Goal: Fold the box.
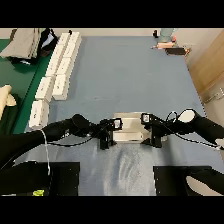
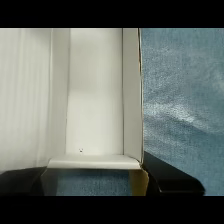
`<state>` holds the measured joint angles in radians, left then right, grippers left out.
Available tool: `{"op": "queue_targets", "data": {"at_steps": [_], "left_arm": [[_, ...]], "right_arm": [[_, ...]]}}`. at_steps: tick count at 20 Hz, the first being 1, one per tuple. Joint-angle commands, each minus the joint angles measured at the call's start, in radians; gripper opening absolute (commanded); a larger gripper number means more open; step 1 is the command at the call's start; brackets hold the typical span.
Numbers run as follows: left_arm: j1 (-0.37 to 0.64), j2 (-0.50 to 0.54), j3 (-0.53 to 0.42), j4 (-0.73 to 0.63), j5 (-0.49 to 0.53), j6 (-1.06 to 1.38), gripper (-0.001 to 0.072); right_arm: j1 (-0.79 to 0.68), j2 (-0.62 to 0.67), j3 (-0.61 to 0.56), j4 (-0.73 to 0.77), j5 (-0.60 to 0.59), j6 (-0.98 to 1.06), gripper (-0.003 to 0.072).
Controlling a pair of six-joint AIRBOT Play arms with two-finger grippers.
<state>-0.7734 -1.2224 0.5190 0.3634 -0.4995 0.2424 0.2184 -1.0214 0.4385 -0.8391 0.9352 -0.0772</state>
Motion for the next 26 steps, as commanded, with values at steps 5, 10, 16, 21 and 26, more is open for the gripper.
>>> {"op": "queue_targets", "data": {"at_steps": [5,10,16,21,26], "left_arm": [[0.000,0.000,0.001,0.000,0.000,0.000,0.0375],[0.000,0.000,0.001,0.000,0.000,0.000,0.0376],[0.000,0.000,0.001,0.000,0.000,0.000,0.0375],[0.000,0.000,0.001,0.000,0.000,0.000,0.0375],[0.000,0.000,0.001,0.000,0.000,0.000,0.0375]], "right_arm": [[0.000,0.272,0.001,-0.274,0.109,0.331,0.0717],[0.000,0.446,0.001,-0.130,0.156,0.508,0.0718],[0.000,0.484,0.000,0.302,0.164,1.134,0.0718],[0.019,0.432,-0.002,0.305,0.166,1.428,0.0383],[0.047,0.365,-0.002,0.332,0.137,1.469,0.0277]]}}
